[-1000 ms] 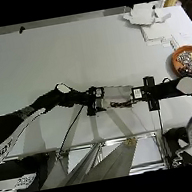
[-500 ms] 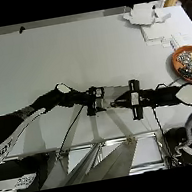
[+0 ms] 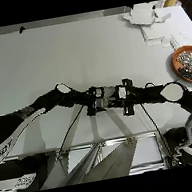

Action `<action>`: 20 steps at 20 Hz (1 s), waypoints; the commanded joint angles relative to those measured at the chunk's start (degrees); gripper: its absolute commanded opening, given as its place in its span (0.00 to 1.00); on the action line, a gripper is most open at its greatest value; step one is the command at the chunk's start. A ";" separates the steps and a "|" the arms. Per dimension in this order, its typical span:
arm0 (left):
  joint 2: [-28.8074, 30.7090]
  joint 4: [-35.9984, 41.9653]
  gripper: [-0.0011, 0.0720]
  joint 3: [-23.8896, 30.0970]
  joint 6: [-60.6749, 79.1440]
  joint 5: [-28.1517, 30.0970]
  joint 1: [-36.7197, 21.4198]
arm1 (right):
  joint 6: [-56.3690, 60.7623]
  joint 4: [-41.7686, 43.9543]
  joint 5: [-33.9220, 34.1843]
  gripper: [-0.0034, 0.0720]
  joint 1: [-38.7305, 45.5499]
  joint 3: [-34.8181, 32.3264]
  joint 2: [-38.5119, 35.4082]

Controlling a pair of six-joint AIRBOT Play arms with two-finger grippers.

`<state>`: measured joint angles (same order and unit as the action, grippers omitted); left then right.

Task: Fold the box and place the chain.

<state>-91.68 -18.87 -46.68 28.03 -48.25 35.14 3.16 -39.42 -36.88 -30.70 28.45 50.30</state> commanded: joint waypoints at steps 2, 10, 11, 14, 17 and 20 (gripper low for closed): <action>0.00 0.00 0.61 0.02 0.02 0.00 -0.02 | 0.04 -8.02 -1.99 0.22 0.26 0.07 -1.66; 0.00 0.00 0.61 0.00 0.02 0.00 -0.04 | 3.04 -23.65 -24.55 0.18 13.55 -0.24 -11.02; 0.00 0.00 0.61 0.00 0.02 0.00 -0.02 | 2.99 -24.65 -25.00 0.18 15.26 -0.96 -10.84; 0.00 0.00 0.61 0.00 0.02 0.00 -0.02 | 2.29 -24.98 -21.40 0.18 18.60 -3.28 -9.64; 0.00 0.00 0.61 0.00 0.02 0.00 -0.04 | -1.07 -23.71 -16.44 0.24 18.67 -4.90 -7.08; 0.00 0.00 0.61 0.00 0.02 0.00 -0.04 | -6.80 -18.56 -14.93 0.26 18.67 -5.35 -2.95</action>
